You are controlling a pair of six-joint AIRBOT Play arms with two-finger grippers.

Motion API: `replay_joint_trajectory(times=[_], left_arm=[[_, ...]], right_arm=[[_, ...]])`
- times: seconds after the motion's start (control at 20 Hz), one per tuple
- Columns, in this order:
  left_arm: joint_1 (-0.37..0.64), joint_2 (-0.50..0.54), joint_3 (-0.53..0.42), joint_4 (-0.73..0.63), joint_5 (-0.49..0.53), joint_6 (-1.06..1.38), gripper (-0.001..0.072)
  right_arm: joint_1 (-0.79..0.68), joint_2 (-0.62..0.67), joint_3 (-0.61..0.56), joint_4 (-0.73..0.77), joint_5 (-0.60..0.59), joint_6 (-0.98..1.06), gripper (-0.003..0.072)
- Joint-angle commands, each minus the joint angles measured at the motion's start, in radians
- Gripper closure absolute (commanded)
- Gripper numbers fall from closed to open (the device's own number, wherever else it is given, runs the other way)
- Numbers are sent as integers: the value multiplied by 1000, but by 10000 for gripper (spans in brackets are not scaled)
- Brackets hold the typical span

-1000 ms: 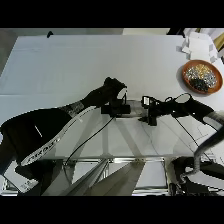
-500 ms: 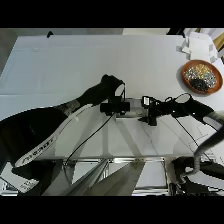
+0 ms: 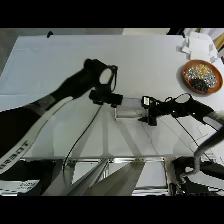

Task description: Fold the box and place the chain.

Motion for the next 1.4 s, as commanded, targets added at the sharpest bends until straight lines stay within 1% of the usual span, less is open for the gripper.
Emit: replay_joint_trajectory(times=[0.0,0.05,0.1,0.15,0.2,0.25,0.3,0.35,0.4,0.45,0.55,0.6,0.75,0.9,0.95,1.05,1.35], left_arm=[[41,98,-59,4,22,451,59],[48,134,-117,-24,67,607,55],[55,170,-188,-82,127,778,0],[66,208,-279,-167,207,989,7],[80,243,-373,-248,309,1164,8],[96,273,-477,-341,441,1313,9],[110,286,-563,-435,540,1435,8],[126,285,-636,-531,608,1575,8],[140,276,-688,-599,645,1705,8],[155,264,-722,-641,657,1823,8],[182,226,-733,-685,649,1953,7],[193,208,-733,-735,658,2001,6],[214,154,-732,-909,700,2195,4],[229,108,-730,-1107,693,2338,4],[233,95,-730,-1152,687,2367,3],[237,76,-730,-1183,675,2401,3],[230,64,-730,-1183,661,2408,3]], right_arm=[[0,0,0,0,0,0,417],[0,0,0,0,0,0,417],[0,0,0,0,0,0,417],[0,0,0,0,0,0,417],[0,0,0,0,0,0,417],[0,0,0,0,0,0,417],[0,0,0,0,0,0,417],[0,0,0,0,0,0,417],[0,0,0,0,0,0,417],[0,0,0,0,0,0,417],[0,0,0,0,0,0,417],[0,0,0,0,0,0,417],[0,0,0,0,0,0,417],[0,0,0,0,0,0,417],[0,0,0,0,0,0,417],[0,0,0,0,0,0,417],[0,0,0,0,0,0,417]])
